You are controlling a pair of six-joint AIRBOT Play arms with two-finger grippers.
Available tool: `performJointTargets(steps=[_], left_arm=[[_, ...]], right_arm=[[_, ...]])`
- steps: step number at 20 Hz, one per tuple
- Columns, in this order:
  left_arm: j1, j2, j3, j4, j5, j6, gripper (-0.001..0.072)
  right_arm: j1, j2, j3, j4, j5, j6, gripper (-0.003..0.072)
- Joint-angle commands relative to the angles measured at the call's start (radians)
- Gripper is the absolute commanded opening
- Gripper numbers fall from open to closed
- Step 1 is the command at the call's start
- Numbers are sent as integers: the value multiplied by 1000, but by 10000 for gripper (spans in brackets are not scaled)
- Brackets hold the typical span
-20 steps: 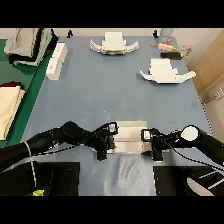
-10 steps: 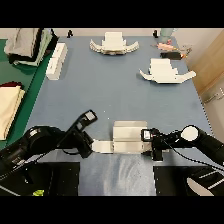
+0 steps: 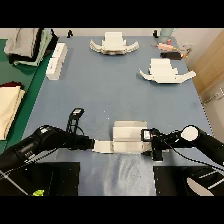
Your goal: Fold the box.
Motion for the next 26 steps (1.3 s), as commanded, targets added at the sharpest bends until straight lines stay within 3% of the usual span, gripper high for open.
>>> performJointTargets(steps=[1, 5, 15, 16, 17, 26], left_arm=[[-17, -133, -8, -231, 150, 86, 16], [-89, -180, -8, -487, 211, 251, 16], [-124, -76, 8, -504, 288, 253, 19], [-124, -77, 8, -503, 286, 253, 125], [-124, -77, 8, -503, 286, 249, 353], [-126, -109, 8, -503, 291, 251, 364]], right_arm=[[1, 0, 0, 0, 0, 0, 500], [1, 0, 0, 0, 0, 0, 500], [1, 0, 0, 0, 0, 0, 500], [1, 0, 0, 0, 0, 0, 500], [1, 0, 0, 0, 0, 0, 500], [1, 0, 0, 0, 0, 0, 500]])
